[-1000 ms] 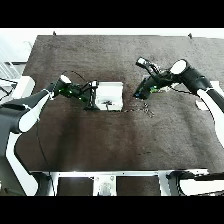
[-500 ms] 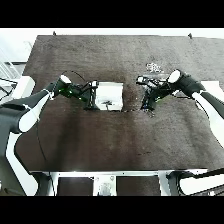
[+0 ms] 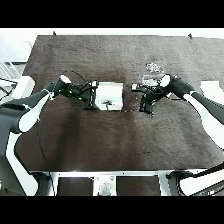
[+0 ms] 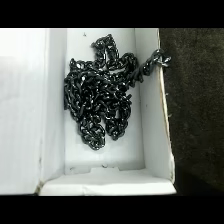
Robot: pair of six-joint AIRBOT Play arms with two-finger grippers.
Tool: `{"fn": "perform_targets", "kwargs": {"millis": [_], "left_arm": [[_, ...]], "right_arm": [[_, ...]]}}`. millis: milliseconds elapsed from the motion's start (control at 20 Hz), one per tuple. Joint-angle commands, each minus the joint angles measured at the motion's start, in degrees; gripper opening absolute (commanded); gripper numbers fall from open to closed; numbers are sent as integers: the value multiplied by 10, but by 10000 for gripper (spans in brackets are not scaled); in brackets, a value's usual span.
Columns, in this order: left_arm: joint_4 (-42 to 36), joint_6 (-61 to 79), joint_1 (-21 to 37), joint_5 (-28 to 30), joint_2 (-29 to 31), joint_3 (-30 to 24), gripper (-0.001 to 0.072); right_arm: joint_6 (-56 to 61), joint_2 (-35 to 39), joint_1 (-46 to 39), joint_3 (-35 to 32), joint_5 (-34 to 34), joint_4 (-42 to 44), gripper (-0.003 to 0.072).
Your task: Fold the box and place the chain.
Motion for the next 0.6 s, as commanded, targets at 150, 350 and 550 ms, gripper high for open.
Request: {"fn": "perform_targets", "kwargs": {"millis": [150, 350, 550], "left_arm": [[0, 0, 0, 0, 0, 0, 348], [0, 0, 0, 0, 0, 0, 348], [0, 0, 0, 0, 0, 0, 348]], "right_arm": [[6, -17, 9, 5, -24, -15, 16], [19, 60, 10, 30, -17, 26, 16], [19, 175, 10, 49, -17, 110, 16]]}}
